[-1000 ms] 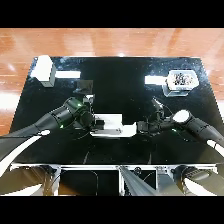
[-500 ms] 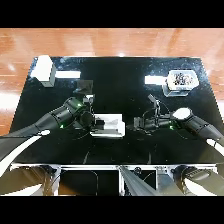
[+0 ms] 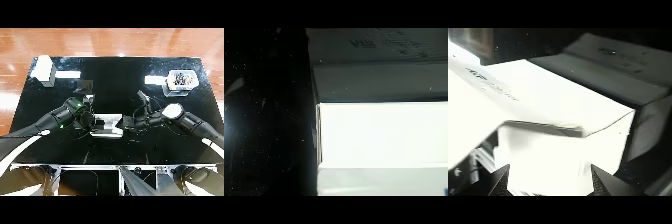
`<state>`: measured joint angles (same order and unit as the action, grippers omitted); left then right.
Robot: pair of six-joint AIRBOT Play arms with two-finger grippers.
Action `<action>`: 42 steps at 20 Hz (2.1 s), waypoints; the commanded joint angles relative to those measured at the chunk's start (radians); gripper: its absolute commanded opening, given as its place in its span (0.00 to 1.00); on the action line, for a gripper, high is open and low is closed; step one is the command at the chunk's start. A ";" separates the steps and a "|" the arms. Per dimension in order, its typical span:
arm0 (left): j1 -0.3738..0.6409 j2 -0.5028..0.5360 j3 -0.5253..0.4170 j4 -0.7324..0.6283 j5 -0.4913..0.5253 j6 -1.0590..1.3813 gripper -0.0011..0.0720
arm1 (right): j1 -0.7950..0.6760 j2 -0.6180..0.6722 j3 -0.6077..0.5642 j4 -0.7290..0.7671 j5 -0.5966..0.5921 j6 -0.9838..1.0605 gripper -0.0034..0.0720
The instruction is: Fold the box and place the chain.
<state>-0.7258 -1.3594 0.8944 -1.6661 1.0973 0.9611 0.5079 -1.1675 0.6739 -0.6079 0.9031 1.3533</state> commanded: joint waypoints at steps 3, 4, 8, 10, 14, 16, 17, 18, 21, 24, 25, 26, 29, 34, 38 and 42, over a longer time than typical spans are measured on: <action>0.001 0.000 0.001 0.000 -0.002 0.001 0.04 | 0.128 -0.021 0.119 -0.328 -0.043 0.314 0.87; 0.001 0.000 0.001 0.000 -0.002 0.001 0.04 | 0.140 -0.026 0.130 -0.356 -0.042 0.338 0.87; 0.001 0.000 0.001 0.001 -0.002 0.001 0.04 | 0.206 -0.050 0.164 -0.528 -0.039 0.481 0.87; 0.001 0.000 0.001 0.001 -0.002 0.001 0.04 | 0.242 -0.075 0.179 -0.604 -0.034 0.560 0.87; 0.001 0.000 0.001 0.001 -0.002 0.001 0.04 | 0.311 -0.129 0.221 -0.784 -0.022 0.732 0.87; 0.001 0.000 0.001 0.002 -0.002 0.001 0.04 | 0.338 -0.159 0.254 -0.872 0.007 0.790 0.87; 0.001 0.000 0.001 0.002 -0.002 0.001 0.04 | 0.353 -0.175 0.274 -0.904 0.021 0.801 0.87; 0.001 0.000 0.001 0.001 -0.002 0.001 0.04 | 0.364 -0.189 0.295 -0.922 0.039 0.821 0.86; 0.001 0.000 0.001 0.001 -0.002 0.001 0.04 | 0.374 -0.224 0.346 -0.938 0.082 0.858 0.76; 0.001 0.000 0.001 0.002 -0.002 0.001 0.04 | 0.374 -0.235 0.350 -0.941 0.108 0.877 0.58; 0.001 0.000 0.001 0.003 -0.002 0.001 0.04 | 0.374 -0.241 0.350 -0.941 0.118 0.877 0.55; 0.001 0.000 0.001 0.004 -0.002 0.001 0.04 | 0.374 -0.246 0.350 -0.941 0.126 0.877 0.55; 0.001 0.000 0.001 0.004 -0.002 0.001 0.04 | 0.374 -0.252 0.350 -0.946 0.126 0.888 0.55; 0.001 0.000 0.001 0.008 -0.004 0.001 0.04 | 0.378 -0.266 0.351 -0.978 0.162 0.909 0.55; 0.001 0.000 0.001 0.008 -0.004 0.001 0.04 | 0.379 -0.278 0.367 -0.983 0.163 0.922 0.51; 0.001 0.000 0.001 0.008 -0.002 0.001 0.04 | 0.379 -0.322 0.427 -0.989 0.179 0.921 0.51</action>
<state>-0.7258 -1.3594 0.8948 -1.6577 1.0935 0.9619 0.8856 -1.4643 1.0679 -1.5921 1.0695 2.2715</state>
